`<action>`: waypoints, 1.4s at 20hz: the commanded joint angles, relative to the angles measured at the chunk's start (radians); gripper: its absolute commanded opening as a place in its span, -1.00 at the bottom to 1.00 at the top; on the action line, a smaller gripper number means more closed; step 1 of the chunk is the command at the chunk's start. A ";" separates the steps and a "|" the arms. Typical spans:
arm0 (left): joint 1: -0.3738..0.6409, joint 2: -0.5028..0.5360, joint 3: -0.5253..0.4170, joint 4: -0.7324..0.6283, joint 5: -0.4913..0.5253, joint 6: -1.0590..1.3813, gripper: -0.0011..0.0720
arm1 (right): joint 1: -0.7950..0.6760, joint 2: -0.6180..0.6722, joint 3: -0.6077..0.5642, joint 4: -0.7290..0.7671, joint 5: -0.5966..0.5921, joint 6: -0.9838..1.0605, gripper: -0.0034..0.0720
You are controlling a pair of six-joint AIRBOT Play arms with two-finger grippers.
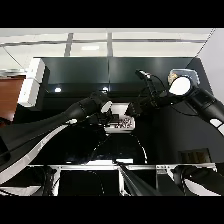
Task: Fold the box and place the chain.
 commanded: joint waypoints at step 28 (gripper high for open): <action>-0.051 0.270 0.037 0.232 -0.129 0.186 0.37 | -0.357 0.239 -0.295 -0.146 -0.107 -0.093 -0.07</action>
